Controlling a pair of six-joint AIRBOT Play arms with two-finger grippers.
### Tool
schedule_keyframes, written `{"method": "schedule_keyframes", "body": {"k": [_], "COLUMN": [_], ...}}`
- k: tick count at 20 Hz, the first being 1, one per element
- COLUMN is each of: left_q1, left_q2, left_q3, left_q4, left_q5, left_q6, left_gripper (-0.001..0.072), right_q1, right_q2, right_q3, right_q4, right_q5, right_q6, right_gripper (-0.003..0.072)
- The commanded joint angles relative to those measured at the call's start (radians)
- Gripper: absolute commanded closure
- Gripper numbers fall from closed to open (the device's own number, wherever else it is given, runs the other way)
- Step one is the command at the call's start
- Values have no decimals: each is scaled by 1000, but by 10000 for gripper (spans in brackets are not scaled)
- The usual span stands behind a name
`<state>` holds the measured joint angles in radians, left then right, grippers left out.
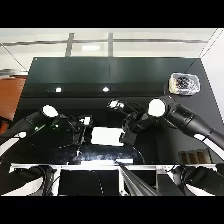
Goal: Fold the box and place the chain.
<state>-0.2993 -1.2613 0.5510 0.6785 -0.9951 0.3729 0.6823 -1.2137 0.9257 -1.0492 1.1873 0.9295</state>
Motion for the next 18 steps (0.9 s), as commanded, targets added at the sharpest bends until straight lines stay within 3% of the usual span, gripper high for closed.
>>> {"method": "schedule_keyframes", "body": {"k": [1,9,14,18], "left_q1": [0,0,0,0], "left_q2": [-1,-1,-1,-1], "left_q3": [0,0,0,-1], "left_q4": [-2,-2,-2,-2], "left_q5": [1,2,2,1], "left_q6": [0,0,-6,-6], "left_gripper": [224,224,224,223], "right_q1": [29,55,56,60], "right_q2": [0,0,2,2], "right_q3": [0,1,1,1], "right_q4": [-19,-87,-50,-50], "right_q5": [-14,-96,29,40], "right_q6": [2,10,19,48], "right_gripper": [-9,-9,-10,-9]}}
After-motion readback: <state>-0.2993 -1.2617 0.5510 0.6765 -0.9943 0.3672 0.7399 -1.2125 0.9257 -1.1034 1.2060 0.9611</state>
